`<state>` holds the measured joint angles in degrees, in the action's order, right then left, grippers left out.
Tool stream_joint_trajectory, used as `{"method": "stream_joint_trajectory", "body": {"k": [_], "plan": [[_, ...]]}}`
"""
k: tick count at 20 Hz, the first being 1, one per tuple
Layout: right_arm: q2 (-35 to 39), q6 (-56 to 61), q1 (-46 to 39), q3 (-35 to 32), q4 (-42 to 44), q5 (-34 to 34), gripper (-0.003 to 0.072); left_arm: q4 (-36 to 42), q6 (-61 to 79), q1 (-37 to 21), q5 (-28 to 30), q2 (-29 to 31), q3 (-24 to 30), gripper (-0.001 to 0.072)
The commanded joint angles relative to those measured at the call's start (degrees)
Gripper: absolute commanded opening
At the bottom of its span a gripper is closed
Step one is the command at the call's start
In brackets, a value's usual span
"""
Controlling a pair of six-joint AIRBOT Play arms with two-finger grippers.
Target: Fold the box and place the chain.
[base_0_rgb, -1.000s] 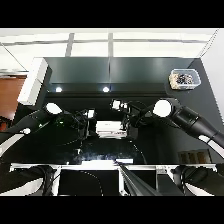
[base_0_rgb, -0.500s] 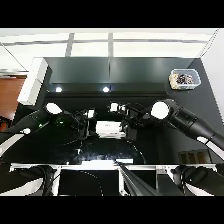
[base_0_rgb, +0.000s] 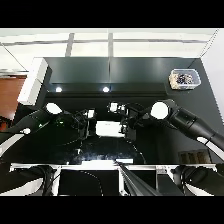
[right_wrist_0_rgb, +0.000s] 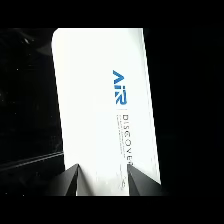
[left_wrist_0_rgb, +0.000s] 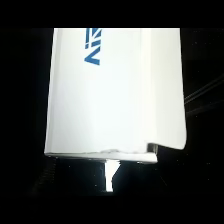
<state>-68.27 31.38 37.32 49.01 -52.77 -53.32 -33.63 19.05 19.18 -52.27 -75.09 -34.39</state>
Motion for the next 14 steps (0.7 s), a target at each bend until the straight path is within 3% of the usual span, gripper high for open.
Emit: {"method": "stream_joint_trajectory", "body": {"k": [1, 2, 4, 14], "plan": [[-0.04, 0.39, 0.35, 0.0, -0.74, 0.04, 0.0375, 0.0, 0.0, 0.02, 0.0, -0.04, -0.04, 0.0396], [-0.04, 1.07, 0.48, 0.0, -1.57, 0.13, 0.0374, 0.0, 0.0, 0.02, 0.0, -0.04, -0.04, 0.0396], [-0.04, 2.03, 0.48, 0.0, -2.34, 0.33, 0.0244, 0.0, 0.0, 0.02, 0.0, -0.04, -0.04, 0.0396], [0.04, 2.73, 0.55, 0.79, -2.12, 2.32, 0.0244, 0.0, 0.0, 0.02, 0.0, -0.04, -0.04, 0.0396]]}}
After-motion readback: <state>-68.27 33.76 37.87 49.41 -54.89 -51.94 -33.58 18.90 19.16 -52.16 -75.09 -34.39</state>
